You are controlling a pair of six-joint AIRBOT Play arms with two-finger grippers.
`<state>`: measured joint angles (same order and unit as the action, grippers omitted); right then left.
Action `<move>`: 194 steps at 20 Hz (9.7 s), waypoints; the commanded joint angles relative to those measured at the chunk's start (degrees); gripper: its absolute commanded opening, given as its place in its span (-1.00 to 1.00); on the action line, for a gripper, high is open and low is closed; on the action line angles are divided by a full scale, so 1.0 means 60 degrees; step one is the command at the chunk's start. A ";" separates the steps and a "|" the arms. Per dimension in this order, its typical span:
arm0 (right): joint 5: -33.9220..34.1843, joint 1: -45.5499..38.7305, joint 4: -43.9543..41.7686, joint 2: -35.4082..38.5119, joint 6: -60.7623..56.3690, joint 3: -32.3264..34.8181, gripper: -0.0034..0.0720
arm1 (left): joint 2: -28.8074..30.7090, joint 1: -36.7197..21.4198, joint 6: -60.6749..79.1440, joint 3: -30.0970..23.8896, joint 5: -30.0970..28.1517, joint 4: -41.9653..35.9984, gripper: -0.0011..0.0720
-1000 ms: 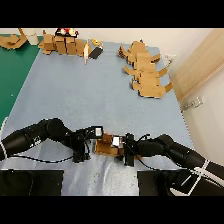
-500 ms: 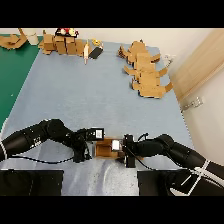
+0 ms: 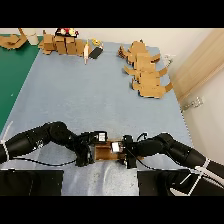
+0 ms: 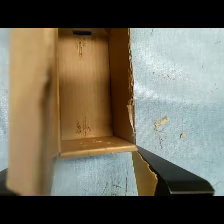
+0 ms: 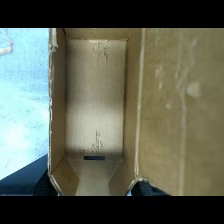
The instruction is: Fold the box.
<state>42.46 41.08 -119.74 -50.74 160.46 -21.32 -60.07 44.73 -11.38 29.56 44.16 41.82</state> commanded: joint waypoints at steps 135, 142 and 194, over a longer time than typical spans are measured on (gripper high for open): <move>0.0109 0.0007 -0.0007 -0.0004 0.0018 -0.0015 0.42 | -0.0011 0.0998 -0.0007 -0.0820 -0.1898 -0.0623 0.80; 0.0109 0.0007 -0.0007 -0.0004 0.0018 -0.0015 0.42 | -0.0164 0.0998 -0.0004 -0.0820 -0.2160 -0.0619 -0.30; 0.3781 0.0004 -0.0299 0.4714 -1.2823 -0.0011 0.95 | -0.0164 0.0998 -0.0004 -0.0809 -0.2208 -0.0619 -0.30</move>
<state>65.87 41.06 -120.22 -22.85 88.79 -21.43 -61.10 50.72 -11.38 24.69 30.89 38.11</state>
